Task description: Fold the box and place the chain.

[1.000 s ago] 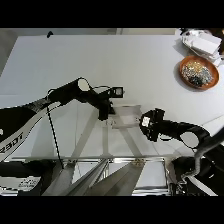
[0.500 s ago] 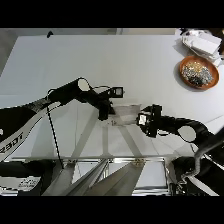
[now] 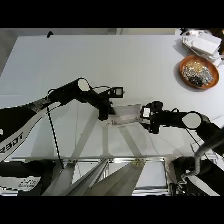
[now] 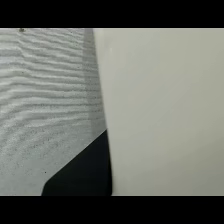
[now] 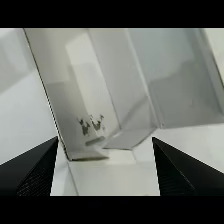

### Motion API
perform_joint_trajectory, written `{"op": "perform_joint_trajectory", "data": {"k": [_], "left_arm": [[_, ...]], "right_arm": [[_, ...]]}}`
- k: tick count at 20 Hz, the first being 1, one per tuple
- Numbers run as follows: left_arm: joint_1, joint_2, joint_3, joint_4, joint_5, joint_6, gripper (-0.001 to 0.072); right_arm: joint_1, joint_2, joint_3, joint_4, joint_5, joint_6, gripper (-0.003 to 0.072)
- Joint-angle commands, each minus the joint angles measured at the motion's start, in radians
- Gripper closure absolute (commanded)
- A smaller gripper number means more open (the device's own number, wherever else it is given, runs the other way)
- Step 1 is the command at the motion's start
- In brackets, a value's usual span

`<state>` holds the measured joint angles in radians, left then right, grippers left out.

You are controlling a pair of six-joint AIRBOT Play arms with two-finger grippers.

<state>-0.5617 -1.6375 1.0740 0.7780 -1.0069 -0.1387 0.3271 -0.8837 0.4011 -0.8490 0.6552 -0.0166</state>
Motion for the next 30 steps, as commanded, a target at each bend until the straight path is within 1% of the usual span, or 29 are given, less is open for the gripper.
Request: {"op": "perform_joint_trajectory", "data": {"k": [1,4,6,9,10,14,18,20,25,27,30], "left_arm": [[-0.001,0.0,0.0,0.0,0.0,0.0,0.0695],[-0.001,0.0,0.0,0.0,0.0,0.0,0.0695],[-0.001,0.0,0.0,0.0,0.0,0.0,0.0695],[-0.001,0.0,0.0,0.0,0.0,0.0,0.0695],[-0.001,0.0,0.0,0.0,0.0,0.0,0.0695],[-0.001,0.0,0.0,0.0,0.0,0.0,0.0695],[-0.001,0.0,0.0,0.0,0.0,0.0,0.0695],[-0.001,0.0,0.0,0.0,0.001,0.0,0.0695],[-0.001,0.0,0.0,0.0,0.0,0.0,0.0695],[-0.001,0.0,0.0,0.0,0.001,0.0,0.0695],[-0.001,0.0,0.0,0.0,0.001,0.0,0.0695]], "right_arm": [[-0.031,-0.04,0.006,0.084,0.03,-0.101,0.0035],[-0.097,-0.044,0.006,0.117,0.039,-0.101,0.0035],[-0.115,-0.046,0.006,0.127,0.051,-0.116,0.0035],[-0.134,-0.08,0.006,0.227,0.101,-0.232,0.0035],[-0.14,-0.096,0.009,0.238,0.105,-0.254,0.0035],[-0.174,-0.159,0.05,0.236,0.118,-0.258,0.0035],[-0.18,-0.225,0.095,0.236,0.161,-0.267,0.0035],[-0.18,-0.232,0.097,0.237,0.169,-0.307,0.0035],[-0.18,-0.235,0.097,0.257,0.167,-0.322,0.0035],[-0.18,-0.261,0.097,0.302,0.169,-0.356,0.0035],[-0.18,-0.304,0.097,0.306,0.18,-0.355,0.0036]]}}
